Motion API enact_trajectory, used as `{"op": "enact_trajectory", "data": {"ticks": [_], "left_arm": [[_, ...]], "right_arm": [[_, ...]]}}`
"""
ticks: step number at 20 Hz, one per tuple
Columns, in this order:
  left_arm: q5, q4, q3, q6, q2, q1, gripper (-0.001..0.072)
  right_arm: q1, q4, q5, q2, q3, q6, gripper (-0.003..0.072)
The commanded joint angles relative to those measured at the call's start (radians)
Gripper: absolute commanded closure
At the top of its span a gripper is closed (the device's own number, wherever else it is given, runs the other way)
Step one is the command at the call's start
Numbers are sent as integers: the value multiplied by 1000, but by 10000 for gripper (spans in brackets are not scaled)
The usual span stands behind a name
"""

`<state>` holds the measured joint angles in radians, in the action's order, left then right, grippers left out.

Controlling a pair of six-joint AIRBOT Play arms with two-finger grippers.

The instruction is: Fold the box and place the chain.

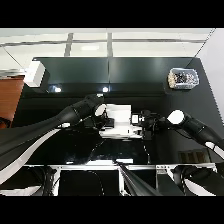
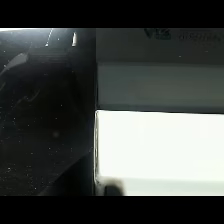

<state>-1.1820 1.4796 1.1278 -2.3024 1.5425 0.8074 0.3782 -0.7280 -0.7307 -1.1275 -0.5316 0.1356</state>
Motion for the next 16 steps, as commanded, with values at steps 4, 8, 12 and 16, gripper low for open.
{"op": "enact_trajectory", "data": {"ticks": [4, 8, 12, 16], "left_arm": [[2, -3, 0, 2, 1, 0, 686], [0, -4, 0, 2, 1, 0, 686], [0, -4, 0, 2, 1, 0, 686], [2, -3, 0, 2, 1, 0, 686]], "right_arm": [[-8, -58, -71, 0, 0, -12, 165], [-8, -106, -56, 0, 0, -24, 165], [-8, -21, -61, 0, 0, -23, 165], [1, 120, -59, 0, 0, 31, 217]]}}
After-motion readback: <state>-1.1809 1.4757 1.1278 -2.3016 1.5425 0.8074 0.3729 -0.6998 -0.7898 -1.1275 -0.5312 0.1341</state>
